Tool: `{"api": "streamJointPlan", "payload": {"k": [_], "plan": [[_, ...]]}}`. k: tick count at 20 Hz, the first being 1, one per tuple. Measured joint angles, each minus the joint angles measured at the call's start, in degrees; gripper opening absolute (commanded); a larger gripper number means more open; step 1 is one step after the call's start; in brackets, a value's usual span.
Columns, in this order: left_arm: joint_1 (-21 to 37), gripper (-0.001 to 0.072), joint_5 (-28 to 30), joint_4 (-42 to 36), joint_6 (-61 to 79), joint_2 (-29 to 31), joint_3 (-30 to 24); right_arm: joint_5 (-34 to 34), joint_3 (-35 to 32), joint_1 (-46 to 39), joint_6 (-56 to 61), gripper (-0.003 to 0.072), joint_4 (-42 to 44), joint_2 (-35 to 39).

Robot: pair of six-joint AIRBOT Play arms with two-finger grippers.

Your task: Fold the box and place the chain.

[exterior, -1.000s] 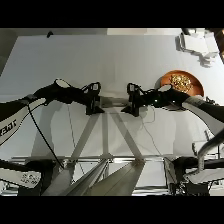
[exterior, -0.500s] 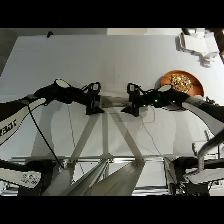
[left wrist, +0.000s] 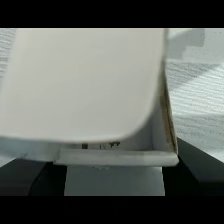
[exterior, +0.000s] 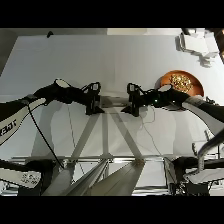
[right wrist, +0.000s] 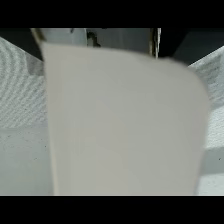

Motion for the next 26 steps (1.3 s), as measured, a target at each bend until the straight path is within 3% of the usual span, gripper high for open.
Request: {"api": "streamJointPlan", "payload": {"k": [1,2,3,8,13,17,20,21,22,26], "plan": [[0.0,0.0187,0.0,0.0,0.0,0.0,0.0,0.0,0.02,0.0,0.0,0.0358,0.02,0.0],[0.0,0.0187,0.0,0.02,0.0,0.0,0.0,0.0,0.0,0.0,0.0,0.056,0.02,0.0],[0.0,0.0187,-0.04,0.02,0.02,0.0,0.0,-0.02,0.0,0.0,-0.02,0.0704,-0.07,0.0],[0.0,0.0187,-0.02,0.0,-0.02,0.0,0.0,-1.95,-0.02,0.0,0.39,0.0701,-3.17,1.36],[0.0,0.0187,-0.02,0.02,-0.02,0.0,0.0,-3.41,-0.04,0.0,8.24,0.069,-15.52,7.48],[0.0,0.0187,-0.02,0.0,0.0,0.0,0.0,-3.41,-0.04,0.0,18.14,0.0533,-27.69,13.6],[0.0,0.0187,-0.02,0.0,0.0,0.0,0.0,-1.46,-0.09,0.0,26.21,0.0148,-35.34,17.81],[0.0,0.0187,-0.02,0.0,0.0,0.0,0.0,-0.59,-0.09,0.0,28.41,0.0055,-36.74,19.19],[0.0,0.0187,-0.02,0.0,0.0,0.0,0.0,0.39,-0.09,0.0,30.21,0.0009,-37.16,20.37],[0.0,0.0187,-0.02,0.0,0.0,0.0,0.0,1.42,-0.09,0.0,33.48,0.0006,-29.24,22.69]]}}
